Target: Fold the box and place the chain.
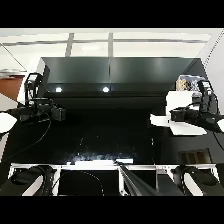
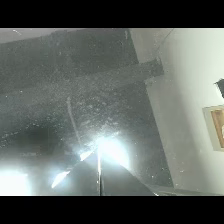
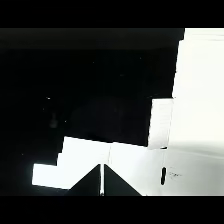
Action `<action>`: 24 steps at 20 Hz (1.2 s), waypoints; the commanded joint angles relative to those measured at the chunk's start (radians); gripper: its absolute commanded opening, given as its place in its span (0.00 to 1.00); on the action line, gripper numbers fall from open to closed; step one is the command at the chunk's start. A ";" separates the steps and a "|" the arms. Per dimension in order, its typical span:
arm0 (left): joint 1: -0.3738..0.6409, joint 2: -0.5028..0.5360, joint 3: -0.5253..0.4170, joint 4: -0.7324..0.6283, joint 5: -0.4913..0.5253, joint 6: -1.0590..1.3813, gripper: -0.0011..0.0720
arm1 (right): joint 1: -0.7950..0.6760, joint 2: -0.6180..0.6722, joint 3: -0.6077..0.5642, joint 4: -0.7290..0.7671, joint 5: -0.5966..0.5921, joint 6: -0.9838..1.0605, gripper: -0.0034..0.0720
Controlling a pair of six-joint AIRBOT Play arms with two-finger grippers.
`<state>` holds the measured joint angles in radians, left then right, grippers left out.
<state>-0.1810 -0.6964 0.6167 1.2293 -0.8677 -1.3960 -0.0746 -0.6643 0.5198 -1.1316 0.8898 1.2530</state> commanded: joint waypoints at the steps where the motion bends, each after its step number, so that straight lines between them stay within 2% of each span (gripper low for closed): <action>1: 0.000 0.001 0.000 0.000 0.000 0.000 0.06 | 0.000 0.001 -0.001 0.000 0.000 0.000 0.11; 16: 0.000 0.001 0.000 -0.017 0.010 0.000 0.06 | 0.000 0.001 -0.001 0.000 0.000 0.000 0.11; 19: -0.001 -0.002 0.000 -0.068 0.158 0.000 0.06 | 0.000 0.001 -0.001 0.006 -0.026 0.000 0.11; 22: -0.001 -0.002 0.000 -0.111 0.191 0.000 0.06 | 0.000 0.001 -0.001 0.016 -0.108 0.000 0.11; 23: -0.001 -0.005 -0.001 -0.114 0.210 0.000 0.07 | 0.000 0.001 -0.001 0.016 -0.145 0.001 0.48; 24: -0.001 -0.013 -0.001 -0.135 0.240 0.000 0.23 | 0.000 0.000 -0.001 0.014 -0.179 0.002 0.99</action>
<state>-0.1818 -0.7017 0.6163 1.1393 -0.7044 -1.3960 -0.0746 -0.6643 0.5194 -1.1210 0.8036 1.2533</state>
